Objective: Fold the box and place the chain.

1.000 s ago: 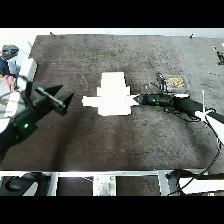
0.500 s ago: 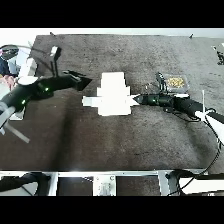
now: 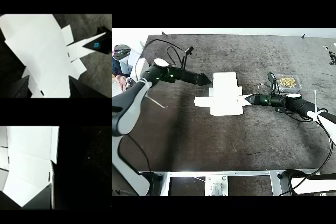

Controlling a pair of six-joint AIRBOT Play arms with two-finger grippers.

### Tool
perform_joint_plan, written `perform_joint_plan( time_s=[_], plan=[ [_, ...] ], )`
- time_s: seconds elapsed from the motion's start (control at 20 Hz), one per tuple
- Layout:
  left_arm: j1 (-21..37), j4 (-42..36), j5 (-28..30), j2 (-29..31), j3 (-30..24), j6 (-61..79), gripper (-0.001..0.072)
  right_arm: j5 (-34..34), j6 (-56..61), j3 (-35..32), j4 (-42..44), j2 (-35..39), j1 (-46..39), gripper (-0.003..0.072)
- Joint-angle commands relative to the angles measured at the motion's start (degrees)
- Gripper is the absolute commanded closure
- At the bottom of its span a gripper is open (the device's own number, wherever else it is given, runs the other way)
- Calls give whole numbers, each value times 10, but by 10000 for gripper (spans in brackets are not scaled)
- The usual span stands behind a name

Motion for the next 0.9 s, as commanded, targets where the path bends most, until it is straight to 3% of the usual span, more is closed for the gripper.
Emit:
perform_joint_plan(
  time_s=[0.0, 0.5, 0.85],
  plan=[
    [-2, 18, -70, -79, 87, -44, 173, 0, -1, 0, 0, 1, 0, 676],
    [-22, 49, 13, -99, 108, -31, 173, 3, -1, 0, 0, 1, 0, 676],
    [-24, 0, -40, -139, 108, -8, 174, 7, -2, 0, 0, 1, 0, 676]
  ],
)
